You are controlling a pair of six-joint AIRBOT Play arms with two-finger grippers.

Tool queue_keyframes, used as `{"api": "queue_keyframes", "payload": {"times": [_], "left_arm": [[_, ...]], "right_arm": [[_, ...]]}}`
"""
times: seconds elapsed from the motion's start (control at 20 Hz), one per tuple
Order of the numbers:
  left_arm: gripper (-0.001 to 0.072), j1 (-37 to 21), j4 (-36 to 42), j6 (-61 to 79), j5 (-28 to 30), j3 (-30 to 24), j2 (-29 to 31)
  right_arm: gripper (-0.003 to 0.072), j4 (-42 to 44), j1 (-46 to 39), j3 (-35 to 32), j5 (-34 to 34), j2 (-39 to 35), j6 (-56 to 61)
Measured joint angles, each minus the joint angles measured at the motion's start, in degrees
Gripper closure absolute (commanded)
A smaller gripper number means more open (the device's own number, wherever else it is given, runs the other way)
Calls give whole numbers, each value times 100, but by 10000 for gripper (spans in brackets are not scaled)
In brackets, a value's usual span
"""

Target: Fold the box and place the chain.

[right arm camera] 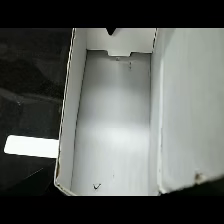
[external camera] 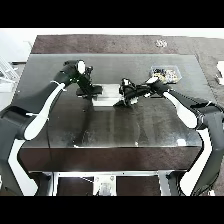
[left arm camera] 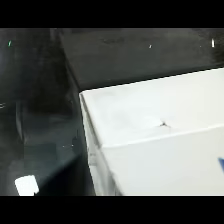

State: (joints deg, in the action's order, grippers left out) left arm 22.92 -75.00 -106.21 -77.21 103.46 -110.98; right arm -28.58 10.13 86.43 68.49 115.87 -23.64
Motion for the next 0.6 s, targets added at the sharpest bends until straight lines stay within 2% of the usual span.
{"api": "queue_keyframes", "payload": {"times": [0.35, 0.4, 0.45, 0.6], "left_arm": [[684, 98, -122, -146, -334, 356, -260], [496, 103, -127, -146, -343, 369, -278], [219, 107, -79, -127, -317, 363, -317], [238, 107, -31, -105, -446, 527, -323]], "right_arm": [[217, 2, 0, 0, -7, 0, 7], [217, 2, 0, 0, -7, 0, 4], [217, -11, 2, 0, -24, 0, -9], [218, -11, 2, 0, -20, 0, -9]]}}
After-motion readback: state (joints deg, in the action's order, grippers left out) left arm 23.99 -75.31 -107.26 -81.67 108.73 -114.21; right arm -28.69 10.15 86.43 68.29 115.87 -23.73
